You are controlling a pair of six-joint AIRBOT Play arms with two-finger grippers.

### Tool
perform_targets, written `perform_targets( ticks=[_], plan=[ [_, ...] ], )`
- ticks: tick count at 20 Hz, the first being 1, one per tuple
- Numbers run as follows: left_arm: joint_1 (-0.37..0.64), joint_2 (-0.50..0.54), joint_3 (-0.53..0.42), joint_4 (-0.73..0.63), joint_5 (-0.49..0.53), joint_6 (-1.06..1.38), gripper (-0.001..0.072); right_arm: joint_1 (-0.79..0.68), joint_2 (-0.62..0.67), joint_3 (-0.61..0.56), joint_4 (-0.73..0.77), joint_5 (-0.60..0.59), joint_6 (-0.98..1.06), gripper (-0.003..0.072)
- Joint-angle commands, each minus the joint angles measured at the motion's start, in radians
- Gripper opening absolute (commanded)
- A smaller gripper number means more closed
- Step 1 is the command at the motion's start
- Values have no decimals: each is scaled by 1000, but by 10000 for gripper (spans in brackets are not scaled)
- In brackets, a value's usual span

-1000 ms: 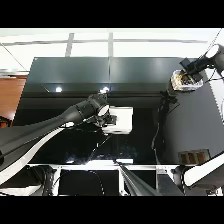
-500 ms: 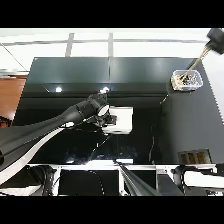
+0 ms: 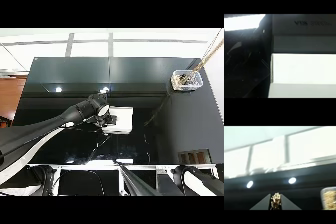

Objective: Fold the box and place the chain.

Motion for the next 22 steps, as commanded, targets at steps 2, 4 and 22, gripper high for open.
perform_targets(
  ticks=[2,4,22],
  plan=[
    [0,0,1,0,1,0,32,106,109,-72,84,208,-105,11],
    [0,0,1,0,1,0,32,184,165,-224,113,224,-116,12],
    [0,0,1,0,0,0,32,621,9,-1054,362,-324,-148,16]
  ],
)
